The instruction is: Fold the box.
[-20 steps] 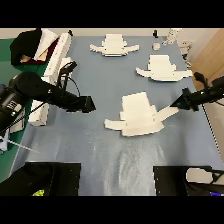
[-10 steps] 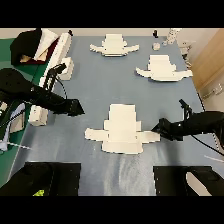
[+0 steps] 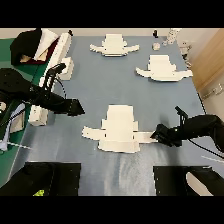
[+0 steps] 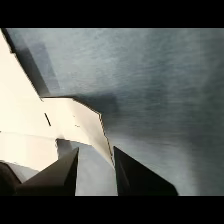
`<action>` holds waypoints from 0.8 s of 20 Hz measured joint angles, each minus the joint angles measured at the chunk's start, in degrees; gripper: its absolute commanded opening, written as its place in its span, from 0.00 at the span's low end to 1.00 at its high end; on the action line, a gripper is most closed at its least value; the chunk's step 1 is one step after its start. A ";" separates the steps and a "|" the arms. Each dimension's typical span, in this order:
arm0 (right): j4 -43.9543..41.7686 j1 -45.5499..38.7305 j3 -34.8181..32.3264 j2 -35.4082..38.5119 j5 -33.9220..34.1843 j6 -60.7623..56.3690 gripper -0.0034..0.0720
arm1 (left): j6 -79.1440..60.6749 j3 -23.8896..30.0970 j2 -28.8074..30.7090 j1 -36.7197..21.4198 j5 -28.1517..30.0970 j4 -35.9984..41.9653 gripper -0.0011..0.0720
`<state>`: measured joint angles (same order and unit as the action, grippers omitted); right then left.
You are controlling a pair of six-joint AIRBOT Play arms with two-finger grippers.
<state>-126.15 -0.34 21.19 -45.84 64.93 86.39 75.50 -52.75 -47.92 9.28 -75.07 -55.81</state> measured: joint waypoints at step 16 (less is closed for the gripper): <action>-18.10 0.09 1.03 -9.16 -0.13 34.01 0.41 | 0.09 0.00 -4.70 0.00 -0.17 2.86 0.79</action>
<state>-144.24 -0.25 22.22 -55.00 64.79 120.40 75.59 -52.75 -52.62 9.28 -75.24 -52.95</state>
